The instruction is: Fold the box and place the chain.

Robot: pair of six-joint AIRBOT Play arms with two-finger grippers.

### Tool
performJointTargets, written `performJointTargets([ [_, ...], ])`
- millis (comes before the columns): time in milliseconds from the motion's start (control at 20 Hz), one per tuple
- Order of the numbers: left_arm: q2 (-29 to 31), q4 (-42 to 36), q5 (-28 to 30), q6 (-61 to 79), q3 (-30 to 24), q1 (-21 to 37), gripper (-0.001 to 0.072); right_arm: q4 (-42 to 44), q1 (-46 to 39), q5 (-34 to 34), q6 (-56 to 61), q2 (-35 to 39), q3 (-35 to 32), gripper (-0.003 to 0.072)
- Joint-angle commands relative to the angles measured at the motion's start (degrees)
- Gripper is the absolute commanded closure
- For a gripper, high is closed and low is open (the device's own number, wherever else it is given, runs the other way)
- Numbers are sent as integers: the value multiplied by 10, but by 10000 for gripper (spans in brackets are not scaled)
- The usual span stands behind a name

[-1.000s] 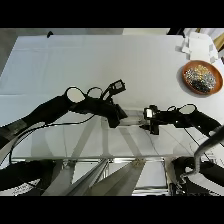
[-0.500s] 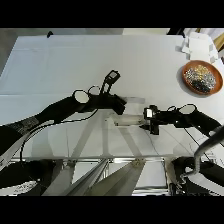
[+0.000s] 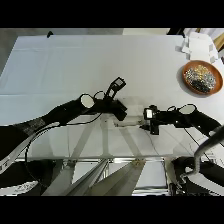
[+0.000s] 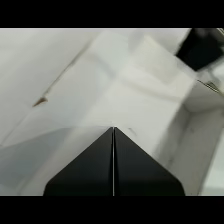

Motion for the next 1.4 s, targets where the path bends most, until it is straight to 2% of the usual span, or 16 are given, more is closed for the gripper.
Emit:
performJointTargets([
  [0,47,76,-1,-5,0,0,706,1,0,0,0,0,0,280],
  [100,93,168,-42,-13,0,0,706,1,0,0,0,0,0,280],
  [250,145,349,-154,-47,0,-1,706,0,0,0,0,0,0,280],
  [350,151,436,-233,-53,0,-1,705,1,0,0,0,0,0,280],
  [450,141,475,-279,-43,0,-1,705,1,0,0,0,0,0,280],
  [850,45,401,-237,78,-17,12,705,1,0,-1,0,0,0,280],
  [1050,36,366,-214,99,-17,29,691,1,0,0,0,0,0,280],
  [1100,36,360,-214,106,-17,33,652,1,0,0,0,0,0,280],
  [1250,36,360,-214,106,-17,43,452,1,0,0,0,0,0,280],
  [1300,36,361,-213,110,-17,43,404,1,0,0,0,0,0,280],
  [1350,36,360,-213,118,-17,43,404,1,0,0,0,0,0,280],
])
